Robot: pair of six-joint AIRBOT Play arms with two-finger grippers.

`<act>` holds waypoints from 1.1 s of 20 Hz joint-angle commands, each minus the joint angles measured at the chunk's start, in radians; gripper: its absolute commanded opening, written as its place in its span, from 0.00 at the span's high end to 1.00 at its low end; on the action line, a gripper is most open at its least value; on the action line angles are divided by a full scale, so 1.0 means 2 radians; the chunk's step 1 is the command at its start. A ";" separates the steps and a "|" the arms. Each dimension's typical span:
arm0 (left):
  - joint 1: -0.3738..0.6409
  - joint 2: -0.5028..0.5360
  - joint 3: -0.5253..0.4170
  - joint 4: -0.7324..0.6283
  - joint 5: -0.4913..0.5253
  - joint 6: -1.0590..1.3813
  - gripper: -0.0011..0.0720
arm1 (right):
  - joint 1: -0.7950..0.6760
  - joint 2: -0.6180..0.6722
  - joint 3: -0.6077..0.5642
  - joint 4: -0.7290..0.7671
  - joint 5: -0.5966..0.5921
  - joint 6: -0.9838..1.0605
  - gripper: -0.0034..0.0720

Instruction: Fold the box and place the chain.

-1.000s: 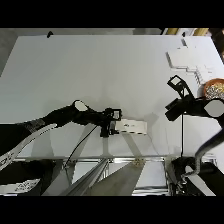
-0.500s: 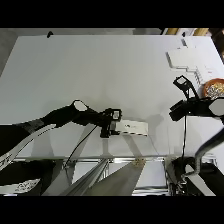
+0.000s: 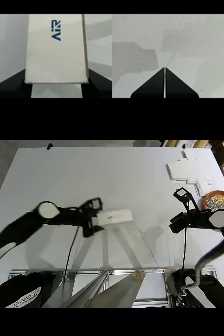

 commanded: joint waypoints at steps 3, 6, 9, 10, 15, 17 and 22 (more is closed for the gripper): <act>0.166 0.130 0.000 0.358 -0.021 -0.491 0.45 | 0.000 0.000 0.000 0.000 0.000 0.000 0.93; 0.282 0.139 0.000 0.435 -0.046 -0.587 0.45 | 0.000 0.000 0.000 0.000 0.000 0.000 0.93; 0.392 0.126 -0.005 0.422 -0.047 -0.590 0.45 | 0.000 0.000 0.000 0.000 -0.001 0.000 0.93; 0.421 0.120 -0.010 0.422 -0.042 -0.590 0.45 | 0.000 0.000 0.000 0.000 -0.001 0.000 0.93; 0.531 0.055 -0.016 0.392 -0.034 -0.588 0.45 | 0.000 0.000 0.000 0.000 -0.001 0.000 0.93; 0.547 0.027 -0.016 0.363 -0.030 -0.569 0.44 | 0.000 0.000 0.000 0.000 -0.001 0.000 0.93; 0.548 -0.044 -0.016 0.355 -0.033 -0.558 0.13 | 0.000 0.000 0.000 0.000 -0.001 0.000 0.93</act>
